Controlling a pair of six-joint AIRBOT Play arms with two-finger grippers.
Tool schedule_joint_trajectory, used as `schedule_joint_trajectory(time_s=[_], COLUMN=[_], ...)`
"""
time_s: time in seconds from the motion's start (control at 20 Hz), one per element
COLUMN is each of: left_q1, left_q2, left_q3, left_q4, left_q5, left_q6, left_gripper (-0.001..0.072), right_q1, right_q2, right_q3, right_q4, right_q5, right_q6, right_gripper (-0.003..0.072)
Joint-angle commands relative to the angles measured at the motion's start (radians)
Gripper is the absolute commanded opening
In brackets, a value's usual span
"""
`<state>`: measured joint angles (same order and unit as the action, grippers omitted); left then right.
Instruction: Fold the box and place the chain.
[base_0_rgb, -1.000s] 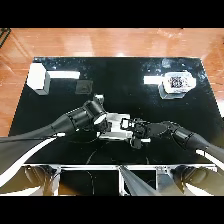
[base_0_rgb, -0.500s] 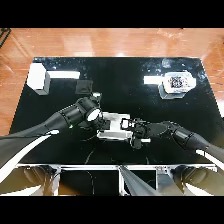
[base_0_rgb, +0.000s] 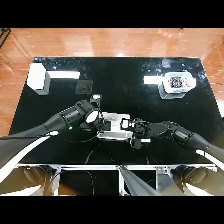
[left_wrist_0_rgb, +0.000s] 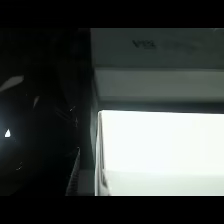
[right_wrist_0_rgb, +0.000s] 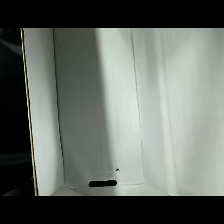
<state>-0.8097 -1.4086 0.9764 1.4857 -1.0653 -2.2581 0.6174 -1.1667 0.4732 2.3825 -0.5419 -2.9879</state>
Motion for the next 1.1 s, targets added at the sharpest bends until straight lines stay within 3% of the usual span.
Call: schedule_joint_trajectory(time_s=[0.0,1.05], left_q1=[0.001,0.001], left_q2=[-0.010,-0.034], left_q3=[-0.002,-0.002], left_q4=[-0.003,-0.029], left_q5=[0.009,0.009], left_q6=[-0.002,-0.023], left_gripper=[0.0356,0.0333], right_q1=[0.000,0.000], right_q2=[0.000,0.000], right_q3=[-0.001,-0.001], right_q4=[0.000,0.000], right_q5=[0.000,0.001], right_q6=[0.000,0.000], right_gripper=[0.0132,0.0133])
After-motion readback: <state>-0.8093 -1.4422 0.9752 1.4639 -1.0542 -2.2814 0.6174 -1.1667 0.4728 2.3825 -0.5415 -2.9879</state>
